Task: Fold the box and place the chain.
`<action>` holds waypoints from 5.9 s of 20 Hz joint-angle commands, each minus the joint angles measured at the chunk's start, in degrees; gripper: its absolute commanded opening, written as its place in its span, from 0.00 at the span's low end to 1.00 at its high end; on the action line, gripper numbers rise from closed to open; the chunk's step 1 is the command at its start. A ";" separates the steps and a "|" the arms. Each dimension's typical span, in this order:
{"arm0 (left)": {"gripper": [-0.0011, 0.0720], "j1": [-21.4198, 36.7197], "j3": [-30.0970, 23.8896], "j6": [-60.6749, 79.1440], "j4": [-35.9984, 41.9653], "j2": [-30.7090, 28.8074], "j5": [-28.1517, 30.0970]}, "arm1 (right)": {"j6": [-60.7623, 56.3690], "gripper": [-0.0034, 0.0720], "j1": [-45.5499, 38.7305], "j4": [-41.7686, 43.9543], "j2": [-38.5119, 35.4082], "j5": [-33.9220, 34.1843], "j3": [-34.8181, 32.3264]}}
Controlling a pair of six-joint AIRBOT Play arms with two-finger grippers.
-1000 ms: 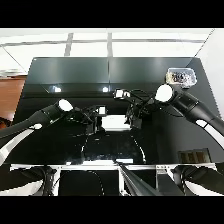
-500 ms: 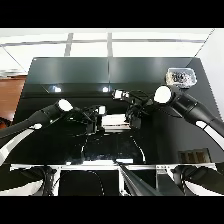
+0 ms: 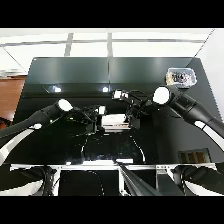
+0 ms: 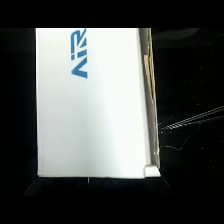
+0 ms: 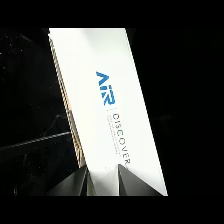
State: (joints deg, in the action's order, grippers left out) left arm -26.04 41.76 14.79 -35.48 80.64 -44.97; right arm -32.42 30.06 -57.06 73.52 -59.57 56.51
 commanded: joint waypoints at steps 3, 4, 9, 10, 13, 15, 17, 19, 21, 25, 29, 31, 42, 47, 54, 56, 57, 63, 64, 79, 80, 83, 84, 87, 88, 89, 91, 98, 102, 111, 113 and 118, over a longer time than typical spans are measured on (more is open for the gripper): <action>0.68 -0.04 0.00 0.02 -0.02 0.04 -0.09 | -0.44 0.34 0.07 0.02 0.02 -0.63 0.00; 0.68 -0.04 0.00 0.02 -0.02 0.04 -0.09 | -0.74 0.41 0.07 0.02 0.02 -0.63 0.00; 0.68 -0.04 0.00 0.02 -0.02 0.04 -0.09 | -0.81 0.41 0.07 0.00 0.04 -0.87 0.00; 0.68 -0.04 0.00 0.00 -0.02 0.04 -0.09 | -0.81 0.41 0.07 0.02 0.09 -0.90 0.00; 0.68 -0.04 0.00 0.02 -0.02 0.04 -0.09 | -0.79 0.41 0.07 -0.02 0.15 -0.83 -0.46; 0.68 -0.04 0.00 0.02 -0.02 0.04 -0.07 | -0.79 0.41 0.07 -0.02 0.28 -0.76 -0.52; 0.68 -0.04 0.00 0.00 -0.02 0.04 -0.07 | -0.79 0.41 0.07 0.00 0.39 -0.79 -0.52; 0.68 -0.04 0.00 0.02 -0.02 0.04 -0.09 | -0.79 0.41 0.07 0.00 0.90 -0.79 -0.52; 0.68 -0.04 0.00 0.00 -0.02 0.04 -0.09 | -0.79 0.41 0.07 0.04 1.81 -0.79 -0.52; 0.68 -0.04 0.00 0.02 -0.02 0.04 -0.09 | -0.79 0.41 0.04 -0.11 2.25 -1.01 -0.52; 0.68 -0.04 0.00 0.02 -0.02 0.04 -0.07 | -1.79 0.41 -0.26 2.32 -0.35 -1.86 -0.17; 0.68 -0.04 0.00 0.00 -0.02 0.04 -0.07 | -10.99 0.37 -2.58 3.78 -2.84 -3.80 -0.20; 0.68 -0.02 0.00 0.00 -0.02 0.04 -0.09 | -22.67 0.07 -8.90 32.52 4.26 5.20 -11.19; 0.68 -0.02 0.00 0.00 0.00 0.04 -0.11 | -23.54 0.07 -8.85 29.20 7.89 3.08 -11.19; 0.68 0.00 0.00 -0.02 0.00 0.00 -0.26 | -22.60 0.07 -14.19 28.83 2.23 -5.86 -8.11; 0.70 0.02 0.00 -4.22 -1.68 -1.20 -0.44 | -23.19 0.07 -18.95 27.65 -3.58 -11.85 -7.17; 0.73 0.07 0.00 -8.26 -3.45 -2.40 -0.44 | -23.74 0.07 -21.51 24.81 -7.08 -14.95 -7.17; 1.00 0.20 2.97 -21.62 -10.01 -11.96 -5.14 | -34.67 0.07 -33.48 -0.63 -19.08 -18.69 -7.48; 1.00 -0.44 5.18 -23.45 -9.53 -11.80 -6.88 | -34.67 0.07 -34.67 -0.35 -19.08 -18.67 -7.56; 0.99 -7.23 23.71 -34.73 -4.98 10.16 -15.91 | -34.64 0.07 -35.06 1.90 -19.06 -11.52 -7.91; 0.99 -7.32 23.71 -33.70 -5.03 10.16 -16.76 | -34.64 0.07 -35.06 1.92 -19.08 -11.50 -7.91; 0.99 -8.31 24.02 -30.93 -7.80 10.10 -17.29 | -34.64 0.07 -35.06 1.95 -19.08 -11.30 -7.91; 0.99 -9.03 24.37 -30.95 -10.56 10.10 -17.27 | -34.64 0.07 -35.06 1.92 -19.06 -11.32 -7.91; 0.99 -12.41 25.27 -32.33 -20.04 10.12 -17.05 | -34.64 0.07 -35.06 1.92 -19.08 -11.23 -7.91; 0.99 -13.68 25.35 -34.69 -23.21 10.14 -16.74 | -34.64 0.07 -35.06 1.92 -19.08 -11.23 -7.91; 0.99 -15.02 25.35 -37.94 -26.60 10.21 -16.39 | -34.67 0.07 -35.06 1.95 -19.08 -11.23 -7.91; 0.96 -17.42 25.35 -43.98 -33.33 10.32 -15.02 | -34.67 0.07 -35.06 1.92 -19.06 -11.13 -7.91; 0.47 -3.26 32.02 -56.11 -36.17 8.98 -15.28 | -34.67 0.07 -35.06 1.95 -19.06 -10.60 -7.91; 0.47 20.98 39.06 -69.05 -39.36 10.62 -9.57 | -34.67 0.07 -35.06 2.27 -19.06 -7.39 -7.91; 0.47 49.37 74.40 -79.23 -34.58 35.52 -16.33 | -34.67 0.07 -35.06 3.06 -19.06 -4.81 -7.91; 0.47 49.09 78.36 -79.08 -34.56 39.54 -16.24 | -34.67 0.07 -35.06 3.06 -19.06 -4.57 -7.91; 1.00 46.88 77.66 -79.84 -35.01 40.87 -16.22 | -35.85 0.07 -35.06 3.08 -19.06 -4.74 -7.91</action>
State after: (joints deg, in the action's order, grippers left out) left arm 21.30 117.78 -63.20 -70.24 120.20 -61.12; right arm -67.42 -4.97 -54.00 54.50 -64.16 48.60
